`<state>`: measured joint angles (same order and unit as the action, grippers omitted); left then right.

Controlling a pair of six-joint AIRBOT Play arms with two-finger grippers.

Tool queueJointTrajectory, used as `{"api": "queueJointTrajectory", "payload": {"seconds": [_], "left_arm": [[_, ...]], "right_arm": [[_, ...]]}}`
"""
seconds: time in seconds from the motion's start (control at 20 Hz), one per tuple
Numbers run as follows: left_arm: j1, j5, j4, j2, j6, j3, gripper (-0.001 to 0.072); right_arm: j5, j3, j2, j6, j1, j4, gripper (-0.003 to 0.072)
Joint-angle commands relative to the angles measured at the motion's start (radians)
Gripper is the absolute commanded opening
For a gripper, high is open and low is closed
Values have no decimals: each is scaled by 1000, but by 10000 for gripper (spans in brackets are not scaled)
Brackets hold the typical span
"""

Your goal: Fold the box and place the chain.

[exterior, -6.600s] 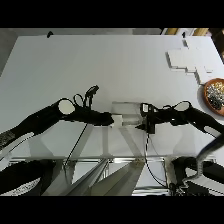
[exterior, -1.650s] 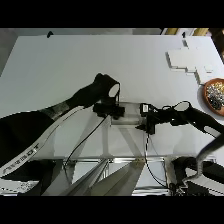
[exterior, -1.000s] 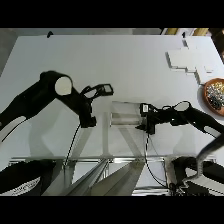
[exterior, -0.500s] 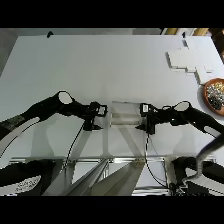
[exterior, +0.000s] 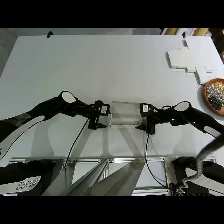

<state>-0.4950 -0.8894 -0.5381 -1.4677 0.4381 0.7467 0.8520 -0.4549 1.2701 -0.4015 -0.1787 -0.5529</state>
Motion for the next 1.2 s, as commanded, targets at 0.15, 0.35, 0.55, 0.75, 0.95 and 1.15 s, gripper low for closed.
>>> {"api": "queueJointTrajectory", "payload": {"seconds": [0.15,0.35,0.55,0.75,0.95,1.15], "left_arm": [[-27,-10,74,-13,2,2,701],[-29,-9,74,-37,-48,2,701],[-31,-2,90,-50,-65,2,701],[-31,19,134,-71,-60,2,700],[-31,26,148,-75,-3,2,701],[-31,26,189,-92,10,5,701]], "right_arm": [[0,0,-1,0,0,0,415],[0,0,-1,0,0,0,415],[0,0,-1,0,0,0,415],[0,0,-1,0,0,0,415],[0,0,-1,0,0,0,415],[0,0,-1,0,0,0,415]]}}
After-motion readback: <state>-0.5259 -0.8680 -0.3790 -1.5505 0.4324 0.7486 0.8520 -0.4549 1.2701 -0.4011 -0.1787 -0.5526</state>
